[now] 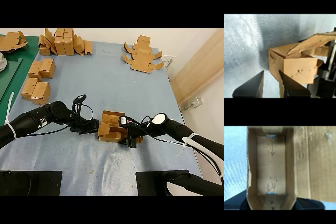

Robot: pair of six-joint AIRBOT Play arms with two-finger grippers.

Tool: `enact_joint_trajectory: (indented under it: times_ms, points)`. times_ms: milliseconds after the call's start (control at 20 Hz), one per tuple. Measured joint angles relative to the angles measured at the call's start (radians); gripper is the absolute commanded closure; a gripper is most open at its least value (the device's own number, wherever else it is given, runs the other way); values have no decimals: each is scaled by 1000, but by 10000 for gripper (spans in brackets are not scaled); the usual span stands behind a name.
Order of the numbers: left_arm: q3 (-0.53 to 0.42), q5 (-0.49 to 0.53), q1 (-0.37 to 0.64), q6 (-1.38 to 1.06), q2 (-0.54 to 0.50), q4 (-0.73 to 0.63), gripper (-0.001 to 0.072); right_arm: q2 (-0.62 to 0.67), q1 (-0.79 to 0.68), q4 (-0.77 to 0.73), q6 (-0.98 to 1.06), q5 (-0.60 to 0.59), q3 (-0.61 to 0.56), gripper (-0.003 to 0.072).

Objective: Fold the box.

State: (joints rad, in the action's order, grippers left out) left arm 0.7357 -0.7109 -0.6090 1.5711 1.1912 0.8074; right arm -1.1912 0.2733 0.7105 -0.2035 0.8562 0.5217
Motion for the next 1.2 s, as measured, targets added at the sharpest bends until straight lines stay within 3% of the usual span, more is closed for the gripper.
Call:
enact_joint_trajectory:
  times_ms: [600, 1200]
  points:
    - [43, -53, 46, -1, -6, -1, 428, 0, 0, -5, 0, 0, 0, 120]
    - [59, -37, -22, -2, 32, -34, 400, 0, 0, -10, 0, 0, 0, 120]
